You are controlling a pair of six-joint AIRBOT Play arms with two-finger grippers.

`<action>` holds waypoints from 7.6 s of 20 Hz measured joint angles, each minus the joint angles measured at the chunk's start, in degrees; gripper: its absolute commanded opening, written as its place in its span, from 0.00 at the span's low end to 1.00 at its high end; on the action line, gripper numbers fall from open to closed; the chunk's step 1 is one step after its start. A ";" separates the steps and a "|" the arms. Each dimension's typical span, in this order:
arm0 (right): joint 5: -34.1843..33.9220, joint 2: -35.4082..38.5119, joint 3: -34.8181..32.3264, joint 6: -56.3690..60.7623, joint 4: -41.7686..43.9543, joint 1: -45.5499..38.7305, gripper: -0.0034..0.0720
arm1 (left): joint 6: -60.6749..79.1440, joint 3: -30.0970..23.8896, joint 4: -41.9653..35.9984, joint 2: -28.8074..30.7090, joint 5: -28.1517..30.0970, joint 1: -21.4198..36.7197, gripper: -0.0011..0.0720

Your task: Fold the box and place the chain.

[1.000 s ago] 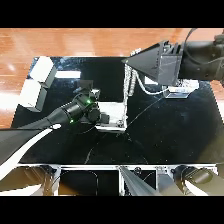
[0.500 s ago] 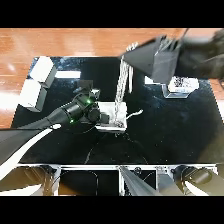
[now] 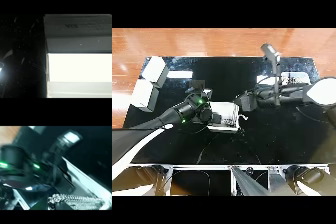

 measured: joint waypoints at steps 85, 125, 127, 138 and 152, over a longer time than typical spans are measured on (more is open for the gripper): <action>-30.27 -17.55 -23.37 -87.03 11.93 -4.02 0.57 | 0.02 0.00 -0.85 0.00 0.15 0.00 0.05; -21.79 5.44 -16.02 -62.40 13.53 6.05 0.09 | -0.07 0.00 -1.20 0.00 -0.24 0.02 0.05; -22.47 5.51 -14.51 -62.38 14.43 6.34 0.09 | -0.07 0.00 -1.25 0.02 -0.24 0.02 0.05; -22.91 3.02 -16.92 -55.74 14.40 6.64 0.09 | -0.04 0.00 -1.27 0.00 -0.33 0.02 0.05; -13.62 8.41 -20.00 -33.09 2.67 -6.27 0.96 | 0.00 0.07 -1.66 0.00 -1.81 0.00 0.06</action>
